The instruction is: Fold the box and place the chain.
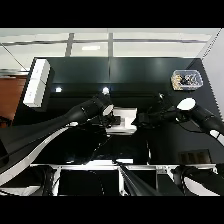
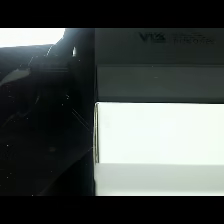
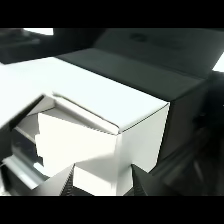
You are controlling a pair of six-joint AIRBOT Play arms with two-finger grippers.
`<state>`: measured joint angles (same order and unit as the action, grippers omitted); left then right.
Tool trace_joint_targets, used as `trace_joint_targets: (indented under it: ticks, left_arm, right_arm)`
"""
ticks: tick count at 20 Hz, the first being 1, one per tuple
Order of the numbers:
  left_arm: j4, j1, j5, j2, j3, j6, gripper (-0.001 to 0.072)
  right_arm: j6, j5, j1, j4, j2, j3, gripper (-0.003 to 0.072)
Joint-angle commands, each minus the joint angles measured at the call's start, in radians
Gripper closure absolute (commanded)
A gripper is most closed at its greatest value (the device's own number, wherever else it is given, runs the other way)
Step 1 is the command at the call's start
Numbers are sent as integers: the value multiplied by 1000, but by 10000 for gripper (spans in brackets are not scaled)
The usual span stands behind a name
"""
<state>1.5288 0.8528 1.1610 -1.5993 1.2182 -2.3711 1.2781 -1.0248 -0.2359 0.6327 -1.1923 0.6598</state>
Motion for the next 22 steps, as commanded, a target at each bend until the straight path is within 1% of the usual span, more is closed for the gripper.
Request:
trace_joint_targets:
  ticks: [1,4,6,8,11,13,15,19,22]
  left_arm:
    - [0,-1,-1,0,1,0,685]
    - [0,-1,-2,0,1,0,685]
    - [0,-1,-1,0,1,0,685]
    - [0,-1,-1,0,1,0,685]
    - [0,-1,-1,0,1,0,685]
    - [0,-1,-1,0,1,0,685]
    - [0,-1,-1,0,1,0,685]
    - [0,-1,-1,0,1,0,685]
    - [0,-1,-1,0,0,0,685]
  right_arm:
    - [232,96,-105,197,0,43,294]
    - [338,131,-175,331,-1,80,294]
    - [389,145,-209,413,-6,96,332]
    - [473,146,-247,520,-24,118,332]
    - [581,110,-327,622,-63,191,332]
    - [693,71,-375,718,-93,241,332]
    - [762,24,-403,755,-133,279,332]
    - [866,-31,-411,756,-180,285,332]
    - [896,-37,-414,756,-191,285,332]
